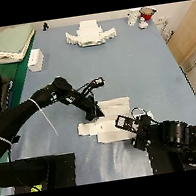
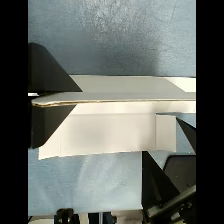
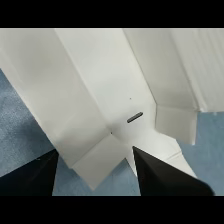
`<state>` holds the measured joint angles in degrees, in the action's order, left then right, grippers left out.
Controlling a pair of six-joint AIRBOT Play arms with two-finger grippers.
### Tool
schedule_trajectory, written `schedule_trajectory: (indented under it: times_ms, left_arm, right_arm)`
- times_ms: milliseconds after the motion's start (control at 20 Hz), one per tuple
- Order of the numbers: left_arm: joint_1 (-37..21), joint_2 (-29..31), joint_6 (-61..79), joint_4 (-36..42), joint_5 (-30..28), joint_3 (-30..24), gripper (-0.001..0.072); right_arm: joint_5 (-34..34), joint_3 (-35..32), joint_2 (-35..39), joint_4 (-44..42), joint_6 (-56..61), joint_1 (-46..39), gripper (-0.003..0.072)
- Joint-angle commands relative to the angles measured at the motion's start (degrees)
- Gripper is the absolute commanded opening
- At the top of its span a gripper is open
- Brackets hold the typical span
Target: Fold the box.
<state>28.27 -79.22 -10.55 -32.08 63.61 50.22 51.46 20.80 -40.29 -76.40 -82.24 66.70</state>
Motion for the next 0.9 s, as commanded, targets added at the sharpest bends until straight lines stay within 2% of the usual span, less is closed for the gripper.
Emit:
schedule_trajectory:
  times_ms: [0,250,500,700,850]
  left_arm:
    - [0.0,0.0,0.0,0.0,0.0,0.0,0.0017]
    - [0.0,0.0,0.0,0.0,0.0,0.0,0.0016]
    - [0.0,0.0,0.0,0.0,0.0,0.0,0.0016]
    - [0.0,0.0,0.0,0.0,0.0,0.0,0.0016]
    - [0.0,0.0,0.0,0.0,0.0,0.0,0.0017]
  right_arm:
    - [-2.2,0.1,-2.0,2.3,0.2,0.2,0.0716]
    - [-2.5,2.6,-0.4,11.6,5.3,-1.7,0.0716]
    - [-2.0,2.6,1.8,11.4,3.8,-2.4,0.0720]
    - [-2.0,2.6,3.7,7.8,-0.8,-3.8,0.0720]
    - [-3.2,2.6,3.8,-6.1,-17.9,-12.5,0.0720]
